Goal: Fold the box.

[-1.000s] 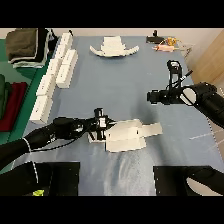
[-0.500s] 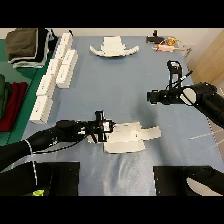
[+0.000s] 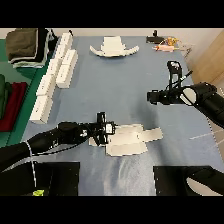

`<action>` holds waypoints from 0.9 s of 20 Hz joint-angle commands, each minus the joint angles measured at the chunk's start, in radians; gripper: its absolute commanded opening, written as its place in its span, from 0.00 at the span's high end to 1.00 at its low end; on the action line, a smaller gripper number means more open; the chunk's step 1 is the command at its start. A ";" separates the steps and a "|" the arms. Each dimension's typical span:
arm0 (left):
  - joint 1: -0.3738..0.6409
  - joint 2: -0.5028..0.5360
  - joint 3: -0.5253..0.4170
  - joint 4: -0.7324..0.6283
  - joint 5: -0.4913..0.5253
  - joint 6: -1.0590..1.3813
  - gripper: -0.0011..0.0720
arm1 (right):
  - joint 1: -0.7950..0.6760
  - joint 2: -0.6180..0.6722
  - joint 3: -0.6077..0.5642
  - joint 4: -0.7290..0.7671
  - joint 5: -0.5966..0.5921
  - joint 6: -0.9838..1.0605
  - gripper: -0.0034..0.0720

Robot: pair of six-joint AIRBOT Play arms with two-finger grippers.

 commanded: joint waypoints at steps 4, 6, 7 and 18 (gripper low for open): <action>-0.003 0.019 0.001 0.152 -0.009 -0.144 0.97 | 0.000 0.001 0.001 -0.002 0.000 0.000 0.47; -0.003 0.019 0.001 0.233 -0.043 -0.220 0.97 | 0.000 0.001 0.001 -0.002 0.000 0.000 0.47; -0.003 0.019 0.001 0.270 -0.058 -0.263 0.97 | 0.000 0.001 0.001 -0.002 0.000 0.000 0.47; -0.002 0.019 0.013 0.429 -0.121 -0.539 0.97 | 0.000 0.001 0.001 -0.002 0.000 0.000 0.47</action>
